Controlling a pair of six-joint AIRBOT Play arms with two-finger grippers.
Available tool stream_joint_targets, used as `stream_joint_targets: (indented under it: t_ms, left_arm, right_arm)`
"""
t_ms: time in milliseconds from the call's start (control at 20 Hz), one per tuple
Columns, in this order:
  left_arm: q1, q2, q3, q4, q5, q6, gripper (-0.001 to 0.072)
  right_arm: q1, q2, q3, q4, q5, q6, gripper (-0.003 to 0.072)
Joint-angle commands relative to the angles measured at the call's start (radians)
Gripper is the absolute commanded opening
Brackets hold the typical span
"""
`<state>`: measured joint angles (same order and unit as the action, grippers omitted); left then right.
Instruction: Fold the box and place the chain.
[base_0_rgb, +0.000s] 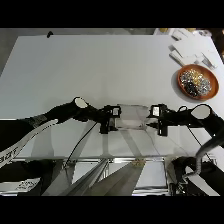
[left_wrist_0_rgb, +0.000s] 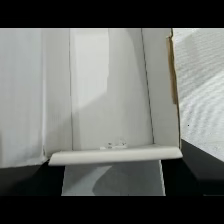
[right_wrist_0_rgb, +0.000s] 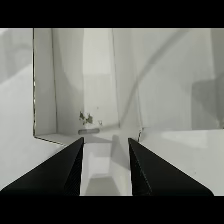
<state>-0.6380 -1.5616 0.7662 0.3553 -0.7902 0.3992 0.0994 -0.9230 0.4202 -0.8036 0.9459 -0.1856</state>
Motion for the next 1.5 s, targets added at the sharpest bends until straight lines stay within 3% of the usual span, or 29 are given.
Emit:
stream_joint_targets:
  t_ms: [0,350,650,900,1050,1450]
  left_arm:
    - [0.0,0.0,0.0,0.0,0.001,0.0,0.0089]
    - [0.0,0.0,0.0,0.0,0.001,0.001,0.0089]
    - [0.0,0.0,0.0,0.0,0.001,0.0,0.0089]
    - [0.0,0.0,0.0,0.0,0.001,0.001,0.0089]
    - [0.0,0.0,0.0,0.0,0.001,0.0,0.0089]
    - [0.0,0.0,0.0,0.0,0.001,0.0,0.0089]
  right_arm:
    - [0.0,0.009,0.015,0.023,0.0,-0.029,0.0326]
    - [-0.019,0.04,0.072,-0.055,0.089,-0.021,0.0316]
    - [-0.07,0.011,0.071,-0.166,0.089,0.05,0.0292]
    - [-0.028,-0.029,0.048,-0.159,0.085,0.05,0.0255]
    - [0.005,-0.063,0.039,-0.147,0.066,0.049,0.0165]
    - [0.032,-0.085,0.039,-0.089,0.041,0.046,0.0153]
